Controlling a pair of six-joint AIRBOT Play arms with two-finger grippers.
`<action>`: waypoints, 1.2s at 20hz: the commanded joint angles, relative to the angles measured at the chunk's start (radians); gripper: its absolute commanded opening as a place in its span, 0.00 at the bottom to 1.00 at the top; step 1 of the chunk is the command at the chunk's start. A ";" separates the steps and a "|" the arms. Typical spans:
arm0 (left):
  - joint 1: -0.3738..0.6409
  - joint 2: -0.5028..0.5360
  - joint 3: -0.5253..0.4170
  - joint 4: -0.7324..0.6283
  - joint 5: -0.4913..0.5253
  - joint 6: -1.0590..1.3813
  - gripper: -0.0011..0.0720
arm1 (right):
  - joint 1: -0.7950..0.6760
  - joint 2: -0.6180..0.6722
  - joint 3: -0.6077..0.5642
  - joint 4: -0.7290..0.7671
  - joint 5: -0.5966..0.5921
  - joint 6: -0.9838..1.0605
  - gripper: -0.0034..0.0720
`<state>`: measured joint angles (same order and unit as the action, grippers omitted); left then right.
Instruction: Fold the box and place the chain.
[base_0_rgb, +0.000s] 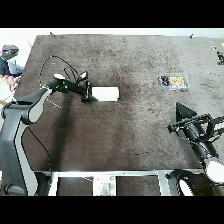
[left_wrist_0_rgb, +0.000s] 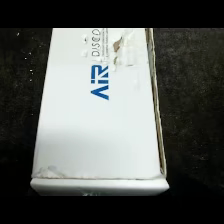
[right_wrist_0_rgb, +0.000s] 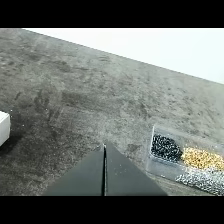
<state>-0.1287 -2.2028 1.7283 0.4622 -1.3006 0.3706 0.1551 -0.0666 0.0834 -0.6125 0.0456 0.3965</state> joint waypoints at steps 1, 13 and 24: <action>0.001 0.002 0.000 0.001 -0.020 -0.071 0.03 | 0.000 0.002 -0.001 -0.005 -0.009 0.000 0.05; 0.102 0.290 0.005 -0.135 0.214 -0.158 0.03 | 0.000 0.002 -0.001 -0.005 -0.009 0.000 0.05; 0.441 0.426 -0.008 -0.147 0.867 -0.555 0.03 | 0.000 0.002 -0.001 -0.005 -0.009 0.000 0.05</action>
